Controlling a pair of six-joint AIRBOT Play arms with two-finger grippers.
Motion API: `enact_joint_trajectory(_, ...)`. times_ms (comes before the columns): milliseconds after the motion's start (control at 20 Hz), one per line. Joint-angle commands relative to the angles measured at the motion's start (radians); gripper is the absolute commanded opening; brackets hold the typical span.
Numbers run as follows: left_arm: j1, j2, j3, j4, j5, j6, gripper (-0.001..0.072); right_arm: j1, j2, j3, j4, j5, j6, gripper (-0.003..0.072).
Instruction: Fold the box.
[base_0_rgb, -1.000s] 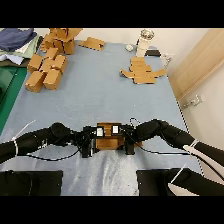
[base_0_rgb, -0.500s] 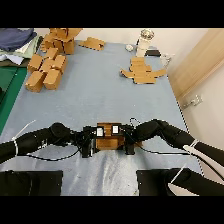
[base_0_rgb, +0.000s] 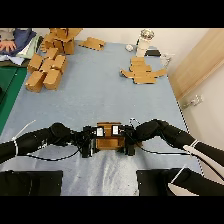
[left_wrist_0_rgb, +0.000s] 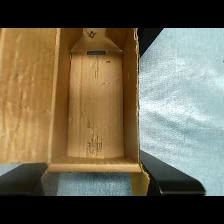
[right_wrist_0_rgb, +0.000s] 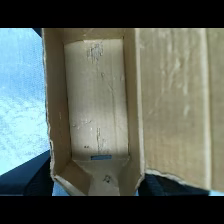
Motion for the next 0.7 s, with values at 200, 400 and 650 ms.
enact_joint_trajectory(200,0.001,0.000,0.001,0.000,-0.001,0.000,0.0382,-0.015,0.054,0.001,-0.009,0.004,0.002,0.0707)
enact_joint_trajectory(400,0.001,0.000,0.001,0.000,-0.001,0.000,0.0383,-0.016,0.081,0.001,-0.053,-0.023,0.061,0.0707)
enact_joint_trajectory(650,0.001,0.000,0.001,0.000,-0.001,0.000,0.0382,-0.016,0.154,0.001,-0.196,-0.058,0.201,0.0706)
